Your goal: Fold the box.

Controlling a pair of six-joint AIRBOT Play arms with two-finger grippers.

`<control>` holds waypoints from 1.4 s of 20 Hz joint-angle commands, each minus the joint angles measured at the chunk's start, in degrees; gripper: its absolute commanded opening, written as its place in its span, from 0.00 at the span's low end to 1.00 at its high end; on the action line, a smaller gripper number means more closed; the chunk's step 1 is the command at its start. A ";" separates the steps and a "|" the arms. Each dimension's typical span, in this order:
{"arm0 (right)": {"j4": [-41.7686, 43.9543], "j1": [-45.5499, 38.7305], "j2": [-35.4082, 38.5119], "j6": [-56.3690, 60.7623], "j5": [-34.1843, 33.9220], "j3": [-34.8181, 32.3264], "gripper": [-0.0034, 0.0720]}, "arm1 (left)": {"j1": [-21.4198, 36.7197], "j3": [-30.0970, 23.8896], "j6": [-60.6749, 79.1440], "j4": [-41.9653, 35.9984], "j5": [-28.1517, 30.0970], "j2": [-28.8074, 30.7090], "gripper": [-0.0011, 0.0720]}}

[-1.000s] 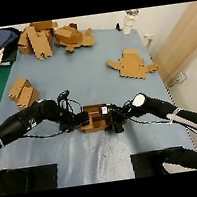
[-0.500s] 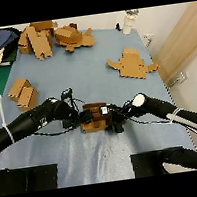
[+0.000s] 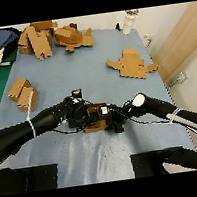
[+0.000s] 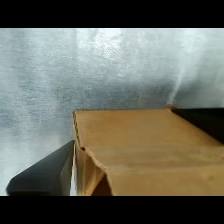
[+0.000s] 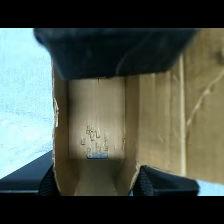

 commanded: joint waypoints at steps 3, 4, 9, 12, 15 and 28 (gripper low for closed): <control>0.00 0.00 0.04 -0.02 0.00 -0.02 0.69 | -1.11 1.05 -3.21 2.64 -0.42 -1.62 0.03; 0.02 0.00 0.07 0.00 0.00 -0.02 0.69 | -1.31 1.05 -3.26 2.71 -0.13 -1.62 0.03; 0.02 0.00 0.04 -0.02 0.00 -0.02 0.69 | -1.42 1.07 -3.23 2.21 0.07 -1.60 0.03; 0.02 0.00 0.04 -0.02 -0.02 -0.02 0.69 | -1.42 1.42 -1.77 0.72 0.59 -1.60 0.04; 0.02 0.00 0.04 0.00 0.00 -0.02 0.69 | -1.33 2.73 -0.85 -0.24 0.13 -1.51 0.89; 0.00 0.00 0.04 0.00 -0.02 -0.02 0.69 | -0.94 9.09 9.29 2.21 -25.09 -1.49 0.88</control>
